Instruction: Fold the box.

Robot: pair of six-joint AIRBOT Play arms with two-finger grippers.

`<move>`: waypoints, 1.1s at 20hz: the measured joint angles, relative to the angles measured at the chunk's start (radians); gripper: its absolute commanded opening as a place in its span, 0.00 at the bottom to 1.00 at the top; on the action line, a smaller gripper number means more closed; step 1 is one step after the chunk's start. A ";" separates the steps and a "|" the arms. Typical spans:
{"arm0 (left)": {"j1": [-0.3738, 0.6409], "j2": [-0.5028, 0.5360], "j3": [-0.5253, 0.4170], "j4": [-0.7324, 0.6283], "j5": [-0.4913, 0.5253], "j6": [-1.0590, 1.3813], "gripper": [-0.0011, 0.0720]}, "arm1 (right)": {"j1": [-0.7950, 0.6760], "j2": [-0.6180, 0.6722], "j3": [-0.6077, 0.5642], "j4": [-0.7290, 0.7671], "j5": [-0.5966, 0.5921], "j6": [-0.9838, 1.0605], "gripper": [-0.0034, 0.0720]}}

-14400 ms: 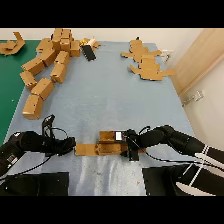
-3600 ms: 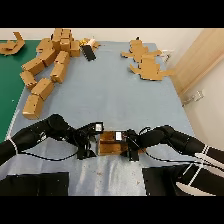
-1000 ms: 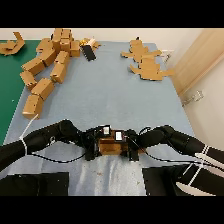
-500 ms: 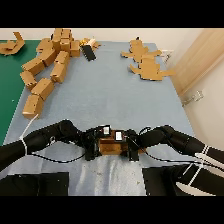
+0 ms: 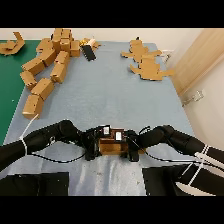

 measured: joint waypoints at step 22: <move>0.000 0.000 0.000 -0.001 0.000 0.000 0.73 | -0.154 0.516 0.012 -0.031 -0.459 1.040 0.97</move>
